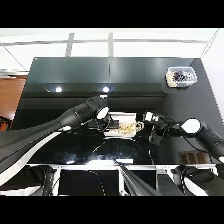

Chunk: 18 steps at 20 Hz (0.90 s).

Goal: Fold the box and place the chain.

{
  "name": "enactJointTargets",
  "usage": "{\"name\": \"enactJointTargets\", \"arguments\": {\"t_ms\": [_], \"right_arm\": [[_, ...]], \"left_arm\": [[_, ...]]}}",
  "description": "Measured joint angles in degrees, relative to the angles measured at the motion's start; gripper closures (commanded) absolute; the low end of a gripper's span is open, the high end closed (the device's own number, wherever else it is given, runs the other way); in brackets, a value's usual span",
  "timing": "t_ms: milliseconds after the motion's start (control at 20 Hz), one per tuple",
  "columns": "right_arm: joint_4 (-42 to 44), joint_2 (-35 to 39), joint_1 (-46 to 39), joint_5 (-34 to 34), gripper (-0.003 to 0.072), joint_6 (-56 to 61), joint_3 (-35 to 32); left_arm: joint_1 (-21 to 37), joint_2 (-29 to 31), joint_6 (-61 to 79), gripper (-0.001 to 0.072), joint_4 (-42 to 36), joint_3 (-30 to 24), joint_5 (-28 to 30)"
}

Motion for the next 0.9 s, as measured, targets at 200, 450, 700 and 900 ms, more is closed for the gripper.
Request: {"name": "enactJointTargets", "arguments": {"t_ms": [200,450,700,900], "right_arm": [[7.1,-3.5,2.1,-5.5,-0.0034,-13.2,-1.0],[12.5,-5.9,2.8,-8.9,-0.0034,-21.3,-1.4],[16.0,-7.8,2.9,-10.0,-0.0034,-23.2,-1.2],[17.0,-8.9,2.9,-10.7,-0.0034,-21.2,-0.5]], "left_arm": [[0.0,0.0,0.0,0.0679,0.0,0.0,0.0],[0.0,0.0,0.0,0.0679,0.0,0.0,0.1],[0.0,0.0,0.0,0.0679,0.0,0.0,0.1],[0.0,0.0,0.0,0.0679,0.0,0.0,0.1]]}}
